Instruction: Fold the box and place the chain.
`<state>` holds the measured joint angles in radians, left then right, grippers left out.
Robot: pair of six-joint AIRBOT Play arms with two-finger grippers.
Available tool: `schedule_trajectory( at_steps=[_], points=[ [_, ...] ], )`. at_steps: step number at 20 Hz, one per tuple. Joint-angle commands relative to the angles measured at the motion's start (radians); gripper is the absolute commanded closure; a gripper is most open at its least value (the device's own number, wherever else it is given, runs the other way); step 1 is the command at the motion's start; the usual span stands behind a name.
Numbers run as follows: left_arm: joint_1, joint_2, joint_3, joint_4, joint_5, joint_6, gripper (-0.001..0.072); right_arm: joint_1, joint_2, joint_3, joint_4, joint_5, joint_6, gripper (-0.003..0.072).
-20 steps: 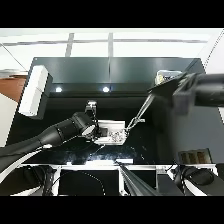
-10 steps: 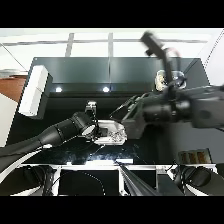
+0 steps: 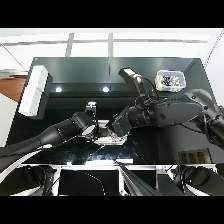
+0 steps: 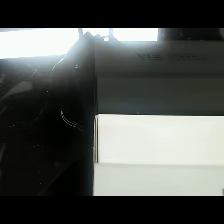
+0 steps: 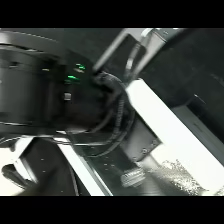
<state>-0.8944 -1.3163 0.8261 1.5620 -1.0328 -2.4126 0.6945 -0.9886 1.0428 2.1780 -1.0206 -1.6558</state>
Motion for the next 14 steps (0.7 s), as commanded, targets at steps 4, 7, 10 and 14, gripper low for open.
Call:
schedule_trajectory(
  at_steps=[4,7,10,14],
  points=[
    [-0.001,0.0,0.0,0.0,0.0,0.001,0.0679,-0.275,0.065,-0.033,-0.138,-0.13,-0.113,0.0061],
    [-0.001,0.0,0.0,0.0,0.0,0.0,0.0679,-0.439,0.074,-0.173,-0.198,-0.086,-0.238,0.0062],
    [-0.001,0.0,0.0,0.0,0.0,0.0,0.0679,-0.48,0.071,-0.38,-0.19,0.131,-0.469,0.0058],
    [-0.001,0.0,0.0,0.0,0.0,0.0,0.0679,-0.352,-0.001,-0.446,-0.173,0.213,-0.769,0.0059]
  ],
)
